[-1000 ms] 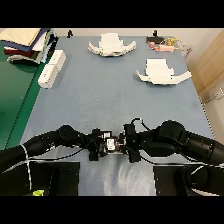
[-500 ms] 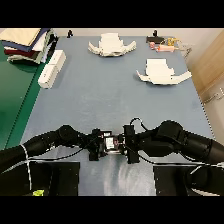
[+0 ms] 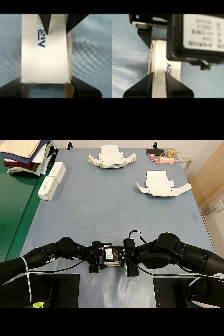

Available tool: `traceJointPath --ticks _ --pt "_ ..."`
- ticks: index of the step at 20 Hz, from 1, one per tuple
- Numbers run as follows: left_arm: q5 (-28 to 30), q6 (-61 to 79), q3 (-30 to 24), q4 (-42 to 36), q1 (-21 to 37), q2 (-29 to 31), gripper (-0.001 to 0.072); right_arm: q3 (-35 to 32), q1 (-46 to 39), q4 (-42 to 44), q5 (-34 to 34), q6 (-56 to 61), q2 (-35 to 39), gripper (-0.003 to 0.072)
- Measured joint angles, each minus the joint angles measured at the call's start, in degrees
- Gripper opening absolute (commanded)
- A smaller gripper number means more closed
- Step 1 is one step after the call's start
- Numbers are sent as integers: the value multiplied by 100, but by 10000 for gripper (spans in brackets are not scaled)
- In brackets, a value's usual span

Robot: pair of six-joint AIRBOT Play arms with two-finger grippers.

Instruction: Fold the box.

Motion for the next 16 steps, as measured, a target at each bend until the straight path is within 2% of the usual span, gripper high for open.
traceJointPath --ticks 4,6,8,9,10,11,13,16 --pt "0 0 0 0 0 0 453 -26 0 4 -133 39 22 237" --pt "-4 2 0 2 0 0 453 -31 0 0 -223 44 105 362" --pt "-4 0 0 2 0 0 453 -31 0 0 -229 96 223 362" --pt "-4 0 0 2 0 0 453 -31 0 -2 -232 166 284 317" --pt "-2 0 0 2 0 0 453 -31 0 -4 -232 258 328 174" --pt "-2 0 0 2 0 0 453 -31 0 -7 -229 352 367 70" --pt "0 0 0 0 0 0 453 -31 -4 -9 -227 527 411 5" --pt "2 0 0 0 0 0 453 -50 -24 -13 -149 802 407 4"
